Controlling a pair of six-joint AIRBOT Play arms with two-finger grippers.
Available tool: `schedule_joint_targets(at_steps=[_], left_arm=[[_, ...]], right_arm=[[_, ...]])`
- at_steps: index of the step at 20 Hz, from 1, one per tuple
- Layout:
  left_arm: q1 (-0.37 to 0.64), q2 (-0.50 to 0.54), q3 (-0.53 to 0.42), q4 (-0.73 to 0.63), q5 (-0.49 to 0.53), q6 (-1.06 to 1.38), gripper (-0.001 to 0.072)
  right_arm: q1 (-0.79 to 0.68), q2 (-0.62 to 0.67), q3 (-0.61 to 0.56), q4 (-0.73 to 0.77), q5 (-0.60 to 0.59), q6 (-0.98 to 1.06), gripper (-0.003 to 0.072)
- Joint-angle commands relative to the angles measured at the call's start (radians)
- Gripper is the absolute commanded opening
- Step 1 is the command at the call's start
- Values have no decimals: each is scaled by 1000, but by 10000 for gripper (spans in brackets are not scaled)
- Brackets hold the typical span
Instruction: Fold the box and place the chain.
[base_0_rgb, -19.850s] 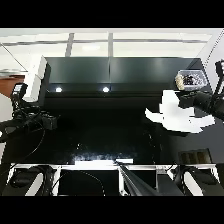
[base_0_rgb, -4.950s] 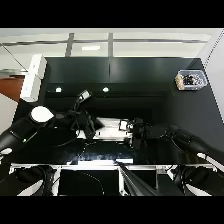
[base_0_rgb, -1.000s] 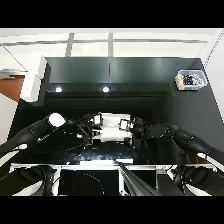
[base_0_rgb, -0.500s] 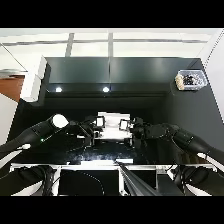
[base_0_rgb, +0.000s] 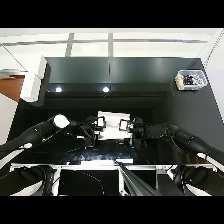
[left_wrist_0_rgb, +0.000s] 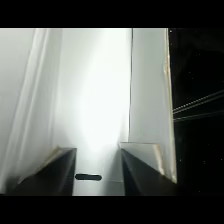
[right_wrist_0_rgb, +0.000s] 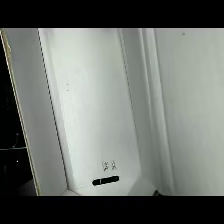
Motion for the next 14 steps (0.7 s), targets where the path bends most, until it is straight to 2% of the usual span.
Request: schedule_joint_targets(at_steps=[1,3,4,5,6,7,8,9,12,14], left_arm=[[0,-1,0,1,2,1,419],[-1,-1,0,1,0,1,401],[-1,-1,0,3,-4,1,257],[-1,-1,0,4,-6,1,235],[0,-1,0,4,-7,1,251],[1,0,0,9,-13,1,233],[2,6,0,21,-13,-2,107],[4,19,1,52,-14,-8,31],[37,101,0,167,-28,-134,30],[87,180,0,252,-85,-229,30]], right_arm=[[1,0,0,0,2,1,466],[1,0,0,0,2,1,467],[1,0,0,0,2,1,467],[1,0,0,0,2,1,466],[1,0,0,0,1,1,467],[1,0,0,0,2,1,467],[1,0,0,0,2,1,467],[1,0,0,0,2,1,466],[1,0,0,0,2,1,467],[1,0,0,0,2,1,466]])
